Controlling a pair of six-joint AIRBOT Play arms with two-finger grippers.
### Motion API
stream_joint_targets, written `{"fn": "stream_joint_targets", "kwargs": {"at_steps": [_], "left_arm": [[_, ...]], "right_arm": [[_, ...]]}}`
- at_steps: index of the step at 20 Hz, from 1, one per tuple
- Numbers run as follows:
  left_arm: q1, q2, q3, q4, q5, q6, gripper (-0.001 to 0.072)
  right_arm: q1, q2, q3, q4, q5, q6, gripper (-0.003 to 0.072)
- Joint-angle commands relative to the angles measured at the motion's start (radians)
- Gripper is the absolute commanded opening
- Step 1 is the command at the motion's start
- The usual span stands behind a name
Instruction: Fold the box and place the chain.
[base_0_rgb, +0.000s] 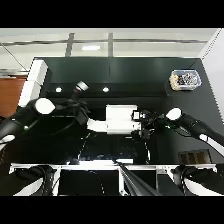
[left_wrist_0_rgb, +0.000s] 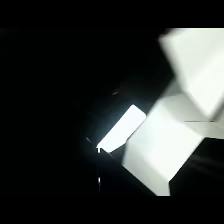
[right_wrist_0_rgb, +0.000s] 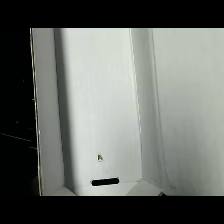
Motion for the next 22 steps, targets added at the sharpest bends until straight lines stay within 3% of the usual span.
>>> {"fn": "stream_joint_targets", "kwargs": {"at_steps": [1,4,5,9,13,20,21,22], "left_arm": [[0.202,0.034,-0.017,0.085,-0.146,-0.515,0.0030],[0.306,-0.027,-0.088,-0.136,-0.272,-0.579,0.0030],[0.304,-0.047,-0.111,-0.209,-0.270,-0.550,0.0030],[0.225,-0.176,-0.145,-0.355,-0.213,-0.491,0.0030],[0.154,-0.306,-0.144,-0.571,-0.220,-0.301,0.0030],[0.115,-0.328,-0.086,-0.590,-0.228,-0.175,0.0036],[0.114,-0.328,-0.071,-0.590,-0.243,-0.148,0.0107],[0.115,-0.328,-0.056,-0.589,-0.263,-0.124,0.0252]], "right_arm": [[0.000,0.000,0.000,0.000,0.000,0.000,0.0183],[0.000,0.000,0.000,0.000,0.000,0.000,0.0182],[0.000,0.000,0.000,0.000,0.000,0.000,0.0182],[0.000,0.000,0.000,0.000,0.000,0.000,0.0182],[0.000,0.000,0.000,0.000,0.000,0.000,0.0182],[0.000,0.000,0.000,0.000,-0.001,0.000,0.0182],[0.000,0.000,0.000,0.000,-0.001,0.000,0.0182],[0.000,0.000,0.000,0.000,-0.001,0.000,0.0182]]}}
